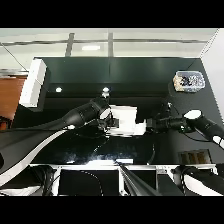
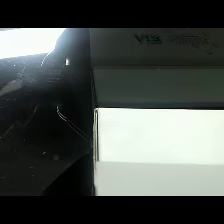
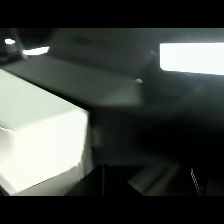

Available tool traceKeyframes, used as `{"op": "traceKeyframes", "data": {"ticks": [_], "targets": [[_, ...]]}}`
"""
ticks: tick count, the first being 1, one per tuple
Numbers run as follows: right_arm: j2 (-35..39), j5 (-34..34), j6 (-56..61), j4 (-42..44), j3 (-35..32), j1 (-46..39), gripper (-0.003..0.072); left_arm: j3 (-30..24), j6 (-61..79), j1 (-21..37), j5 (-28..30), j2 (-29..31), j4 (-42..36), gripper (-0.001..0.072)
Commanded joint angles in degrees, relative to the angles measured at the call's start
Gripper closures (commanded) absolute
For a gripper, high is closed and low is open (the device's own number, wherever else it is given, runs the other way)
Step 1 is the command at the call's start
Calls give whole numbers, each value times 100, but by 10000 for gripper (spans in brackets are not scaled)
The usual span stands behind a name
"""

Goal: Fold the box and place the chain.

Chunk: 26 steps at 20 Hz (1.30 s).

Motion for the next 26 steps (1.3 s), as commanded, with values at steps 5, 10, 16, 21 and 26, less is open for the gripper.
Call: {"op": "traceKeyframes", "data": {"ticks": [5, 10, 16, 21, 26], "targets": [[-74, 901, -90, 13, 839, 120, 147, -2, 2, 4, -24, 0, 13, 679], [-74, 664, 304, -459, 841, 538, 148, -2, 2, 4, -39, 0, 13, 679], [-76, -387, 1478, -1325, 1034, 1539, 193, -2, 2, 4, -42, 0, 13, 679], [-111, -879, 3390, -3307, 1578, 2485, 193, -2, 2, 4, -48, 0, 13, 679], [-479, 315, 4913, -5134, 2406, 3126, 198, -2, 2, 4, -87, 0, 13, 678]]}}
